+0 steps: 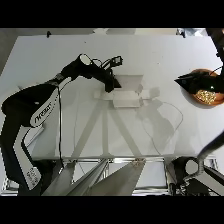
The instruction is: Fold the box and place the chain.
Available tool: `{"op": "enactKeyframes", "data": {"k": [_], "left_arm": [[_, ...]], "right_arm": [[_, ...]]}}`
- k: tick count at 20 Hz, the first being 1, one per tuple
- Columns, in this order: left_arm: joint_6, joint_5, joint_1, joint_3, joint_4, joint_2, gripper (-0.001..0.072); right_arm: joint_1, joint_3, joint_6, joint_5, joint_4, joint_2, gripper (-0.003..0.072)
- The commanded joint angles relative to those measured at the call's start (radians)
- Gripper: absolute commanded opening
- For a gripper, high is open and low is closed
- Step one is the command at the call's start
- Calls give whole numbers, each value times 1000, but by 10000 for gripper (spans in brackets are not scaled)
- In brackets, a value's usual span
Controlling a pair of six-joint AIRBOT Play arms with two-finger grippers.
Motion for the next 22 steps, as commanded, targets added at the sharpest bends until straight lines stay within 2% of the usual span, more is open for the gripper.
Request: {"op": "enactKeyframes", "data": {"k": [1,13,17,18,20,22], "left_arm": [[11,5,-1,0,8,-6,2],[11,-17,-1,0,8,-29,8],[11,-17,-2,0,8,-29,8],[10,-17,-2,0,8,-29,8],[11,-17,-2,0,8,-29,8],[11,-17,-2,0,8,-29,8]], "right_arm": [[-1,0,14,-10,-3,-1,289],[-1,0,14,-2,2,0,290],[34,0,11,89,1,2,301],[66,0,-13,90,-4,2,358],[150,0,-121,83,-29,2,546],[241,0,-224,84,-16,2,579]]}}
